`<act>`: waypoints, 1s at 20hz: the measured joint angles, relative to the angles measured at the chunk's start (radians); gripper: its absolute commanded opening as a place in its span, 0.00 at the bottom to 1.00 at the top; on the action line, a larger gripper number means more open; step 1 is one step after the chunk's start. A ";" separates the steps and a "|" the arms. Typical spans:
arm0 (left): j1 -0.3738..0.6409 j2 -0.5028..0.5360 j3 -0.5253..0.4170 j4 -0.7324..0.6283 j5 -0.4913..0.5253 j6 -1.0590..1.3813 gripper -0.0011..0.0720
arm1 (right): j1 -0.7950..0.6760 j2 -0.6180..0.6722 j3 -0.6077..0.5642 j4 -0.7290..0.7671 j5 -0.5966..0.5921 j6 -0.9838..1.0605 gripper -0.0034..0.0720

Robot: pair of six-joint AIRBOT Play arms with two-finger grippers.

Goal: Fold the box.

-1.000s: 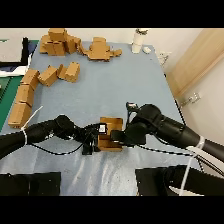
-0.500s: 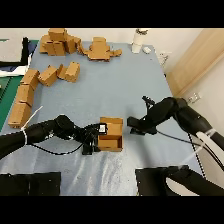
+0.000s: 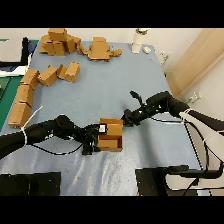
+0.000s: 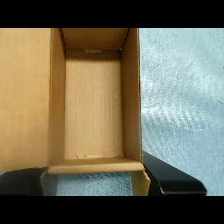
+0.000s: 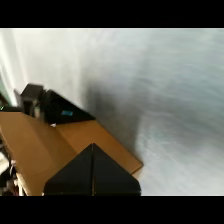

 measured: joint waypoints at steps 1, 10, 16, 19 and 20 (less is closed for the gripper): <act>0.000 0.000 0.000 0.000 0.000 0.000 0.74 | 0.018 -0.010 0.003 0.011 -0.018 -0.033 0.05; 0.000 0.000 0.000 0.000 0.000 0.000 0.74 | 0.157 0.120 0.000 -0.115 0.015 -0.202 0.05; 0.000 0.000 0.000 0.000 0.000 0.000 0.74 | 0.299 0.285 -0.038 -0.334 0.146 -0.188 0.05; 0.000 0.000 0.000 0.000 0.000 0.000 0.74 | 0.384 0.363 -0.080 -0.428 0.240 -0.156 0.05; 0.000 0.000 0.000 0.000 0.000 0.000 0.74 | 0.412 0.391 -0.097 -0.457 0.272 -0.149 0.05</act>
